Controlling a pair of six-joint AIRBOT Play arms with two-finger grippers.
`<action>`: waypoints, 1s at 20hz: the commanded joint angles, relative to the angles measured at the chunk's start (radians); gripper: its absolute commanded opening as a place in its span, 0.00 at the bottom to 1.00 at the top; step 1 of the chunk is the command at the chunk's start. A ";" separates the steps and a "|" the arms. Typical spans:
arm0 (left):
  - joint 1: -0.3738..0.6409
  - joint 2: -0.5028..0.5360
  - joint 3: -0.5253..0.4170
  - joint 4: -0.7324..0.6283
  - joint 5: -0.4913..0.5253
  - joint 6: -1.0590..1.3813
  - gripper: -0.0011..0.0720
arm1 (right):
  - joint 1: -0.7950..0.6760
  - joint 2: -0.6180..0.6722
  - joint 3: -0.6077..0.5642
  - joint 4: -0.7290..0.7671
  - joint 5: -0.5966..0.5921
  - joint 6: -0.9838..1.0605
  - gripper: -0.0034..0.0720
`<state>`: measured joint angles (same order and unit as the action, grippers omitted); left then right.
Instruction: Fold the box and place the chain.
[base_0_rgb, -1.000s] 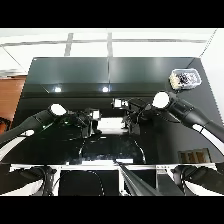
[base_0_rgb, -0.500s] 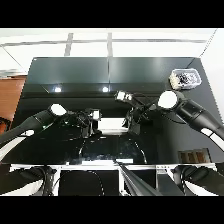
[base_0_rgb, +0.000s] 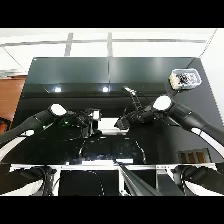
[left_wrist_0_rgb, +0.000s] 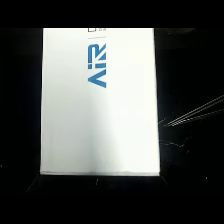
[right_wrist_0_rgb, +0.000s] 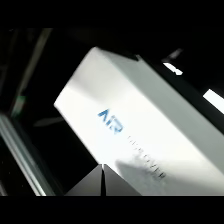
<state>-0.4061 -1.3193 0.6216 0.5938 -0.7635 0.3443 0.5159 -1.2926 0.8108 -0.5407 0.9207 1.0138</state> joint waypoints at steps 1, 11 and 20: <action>0.000 0.000 0.000 0.000 0.001 0.000 0.47 | -0.001 -0.061 -0.006 0.003 -0.066 0.032 0.05; 0.000 0.000 0.001 0.000 0.001 -0.015 0.47 | -0.079 -0.002 0.034 -0.006 0.114 0.026 0.06; -0.006 0.201 0.065 0.208 -0.155 -0.349 1.00 | -0.493 0.306 0.058 -0.178 0.380 0.078 0.06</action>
<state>-0.4099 -1.1919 0.6556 0.7219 -0.8433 0.1654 0.1307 -1.0569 0.8650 -0.6621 1.2278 1.0710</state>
